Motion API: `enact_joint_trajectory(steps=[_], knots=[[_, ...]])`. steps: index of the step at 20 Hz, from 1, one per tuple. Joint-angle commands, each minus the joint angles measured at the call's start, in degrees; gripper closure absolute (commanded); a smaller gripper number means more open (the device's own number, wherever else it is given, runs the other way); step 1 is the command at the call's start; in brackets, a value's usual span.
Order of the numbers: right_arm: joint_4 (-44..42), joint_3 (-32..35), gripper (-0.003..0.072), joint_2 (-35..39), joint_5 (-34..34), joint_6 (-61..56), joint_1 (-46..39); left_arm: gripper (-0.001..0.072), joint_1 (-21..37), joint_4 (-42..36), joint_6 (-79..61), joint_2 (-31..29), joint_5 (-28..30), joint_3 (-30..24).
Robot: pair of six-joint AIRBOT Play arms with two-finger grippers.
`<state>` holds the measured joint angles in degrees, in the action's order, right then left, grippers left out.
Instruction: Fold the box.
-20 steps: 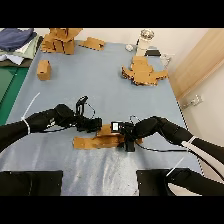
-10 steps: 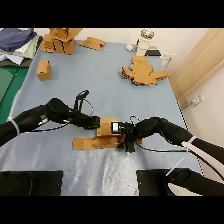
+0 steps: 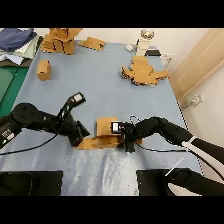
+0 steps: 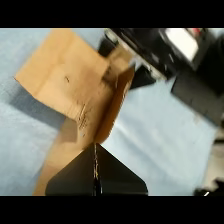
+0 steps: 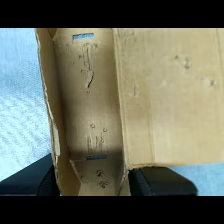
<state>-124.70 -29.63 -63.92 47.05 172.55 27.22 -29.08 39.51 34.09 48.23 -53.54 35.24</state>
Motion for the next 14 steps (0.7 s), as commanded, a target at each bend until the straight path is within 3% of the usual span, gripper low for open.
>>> enact_joint_trajectory(steps=[1,2,3,10,14], knots=[[0.00,-0.04,0.0213,0.02,-0.04,-0.02,0.02,0.0422,-3.37,7.23,-13.86,-3.21,-2.86,-1.49],[0.00,-0.07,0.0213,0.02,-0.04,-0.02,0.02,0.0029,-4.81,7.23,-15.06,-2.58,-0.39,-2.16],[0.00,-0.07,0.0213,0.02,-0.04,-0.02,0.02,-0.0002,-5.97,7.26,-15.87,-1.44,1.84,-2.82],[0.00,-0.04,0.0213,0.02,-0.04,-0.02,0.02,-0.0002,-7.02,6.29,-26.10,5.01,10.27,-7.82],[0.00,-0.04,0.0213,0.02,-0.04,-0.02,0.02,-0.0002,-7.02,-0.42,-29.62,7.50,16.00,-9.35]])
